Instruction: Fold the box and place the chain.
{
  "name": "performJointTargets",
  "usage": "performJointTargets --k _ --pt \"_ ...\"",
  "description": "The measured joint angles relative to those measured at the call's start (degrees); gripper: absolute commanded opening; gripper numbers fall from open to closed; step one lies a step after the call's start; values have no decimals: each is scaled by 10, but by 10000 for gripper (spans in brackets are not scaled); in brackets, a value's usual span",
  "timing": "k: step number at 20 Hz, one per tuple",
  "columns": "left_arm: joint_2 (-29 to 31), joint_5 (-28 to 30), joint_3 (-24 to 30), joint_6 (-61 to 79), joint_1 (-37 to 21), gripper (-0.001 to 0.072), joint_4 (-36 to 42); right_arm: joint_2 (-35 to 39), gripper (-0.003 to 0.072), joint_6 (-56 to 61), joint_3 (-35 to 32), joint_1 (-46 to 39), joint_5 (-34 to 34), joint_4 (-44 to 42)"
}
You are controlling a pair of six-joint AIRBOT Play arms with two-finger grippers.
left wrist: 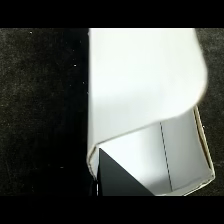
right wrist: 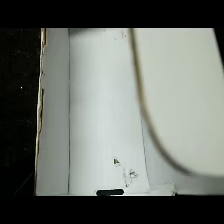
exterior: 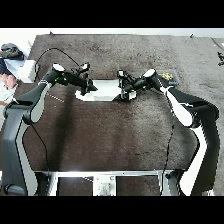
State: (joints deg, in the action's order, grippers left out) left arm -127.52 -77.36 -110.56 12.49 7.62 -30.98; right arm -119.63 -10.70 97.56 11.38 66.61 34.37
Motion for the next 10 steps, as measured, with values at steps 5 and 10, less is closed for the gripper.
performJointTargets --k 5,10 --pt "0 0 0 0 0 12 0 -1 705 2 0 -3 -6 4" --pt "0 0 0 0 0 12 0 -2 651 1 0 -4 -9 2"
